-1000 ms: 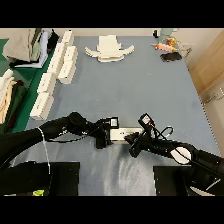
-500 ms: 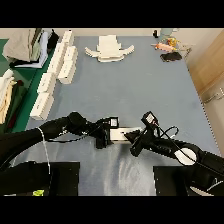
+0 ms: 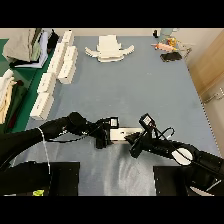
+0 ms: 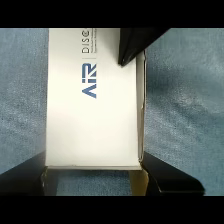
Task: Fold the box.
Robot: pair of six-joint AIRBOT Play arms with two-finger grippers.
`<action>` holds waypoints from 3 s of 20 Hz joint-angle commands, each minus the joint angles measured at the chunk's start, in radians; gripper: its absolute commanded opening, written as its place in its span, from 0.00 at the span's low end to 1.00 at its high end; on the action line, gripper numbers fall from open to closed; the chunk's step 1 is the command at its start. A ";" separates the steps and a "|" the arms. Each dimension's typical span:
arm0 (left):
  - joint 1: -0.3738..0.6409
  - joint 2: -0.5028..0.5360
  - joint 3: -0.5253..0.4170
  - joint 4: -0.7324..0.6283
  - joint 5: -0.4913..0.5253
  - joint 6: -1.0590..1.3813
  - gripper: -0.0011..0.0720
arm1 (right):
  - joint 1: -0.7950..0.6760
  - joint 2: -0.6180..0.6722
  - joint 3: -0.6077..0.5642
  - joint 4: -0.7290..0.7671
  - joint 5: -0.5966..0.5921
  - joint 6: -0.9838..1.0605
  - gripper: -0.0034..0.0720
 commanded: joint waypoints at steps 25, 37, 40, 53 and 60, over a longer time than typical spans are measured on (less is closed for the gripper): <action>0.000 0.000 0.000 0.000 0.000 0.000 0.60 | -0.241 -0.089 0.280 -0.456 0.327 0.227 0.05; 0.003 0.002 0.003 0.000 0.001 -0.002 0.60 | -0.480 -0.280 0.666 -0.809 0.945 0.943 0.05; 0.034 0.039 0.005 0.001 0.006 -0.102 0.60 | -0.480 -0.280 0.666 -0.794 0.944 0.943 0.05; 0.721 0.284 0.005 0.538 0.059 -1.022 0.60 | -0.480 -0.280 0.666 -0.794 0.945 0.943 0.05; 0.792 0.173 0.016 0.531 0.215 -1.078 0.60 | -0.480 -0.280 0.666 -0.794 0.944 0.943 0.05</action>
